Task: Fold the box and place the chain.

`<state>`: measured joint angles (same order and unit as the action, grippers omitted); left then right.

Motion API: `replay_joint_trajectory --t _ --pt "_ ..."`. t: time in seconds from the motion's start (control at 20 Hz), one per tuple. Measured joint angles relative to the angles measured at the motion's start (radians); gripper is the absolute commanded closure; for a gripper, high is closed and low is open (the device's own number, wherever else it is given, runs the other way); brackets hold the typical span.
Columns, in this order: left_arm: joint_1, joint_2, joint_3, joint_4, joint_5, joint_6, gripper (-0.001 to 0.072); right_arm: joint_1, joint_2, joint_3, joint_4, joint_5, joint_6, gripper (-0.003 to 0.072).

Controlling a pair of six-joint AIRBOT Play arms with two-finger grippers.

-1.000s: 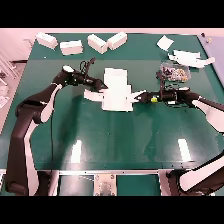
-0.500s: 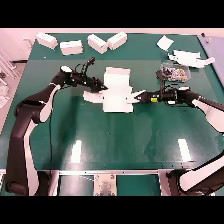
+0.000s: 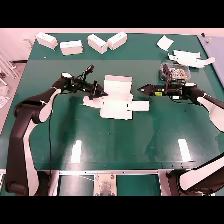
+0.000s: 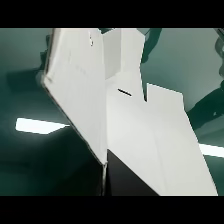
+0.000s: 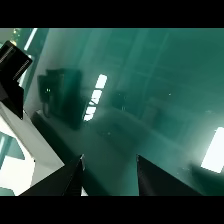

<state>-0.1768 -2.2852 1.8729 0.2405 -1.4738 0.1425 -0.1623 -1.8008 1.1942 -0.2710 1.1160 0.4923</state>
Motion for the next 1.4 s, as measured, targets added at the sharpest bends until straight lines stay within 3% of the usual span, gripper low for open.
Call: replay_joint_trajectory --t 0.45,0.85,1.4 --pt "0.012 0.026 -0.019 -0.037 -0.019 0.100 0.0693 -0.018 0.000 0.005 0.012 0.000 -0.024 0.0280" --pt "0.014 0.188 -0.283 -0.087 0.228 0.327 0.0693 -0.017 0.000 0.005 0.017 -0.015 -0.032 0.0280" --pt "0.010 0.215 -0.340 -0.071 0.306 0.467 0.0692 -0.017 0.000 0.005 0.027 -0.019 -0.034 0.0280"
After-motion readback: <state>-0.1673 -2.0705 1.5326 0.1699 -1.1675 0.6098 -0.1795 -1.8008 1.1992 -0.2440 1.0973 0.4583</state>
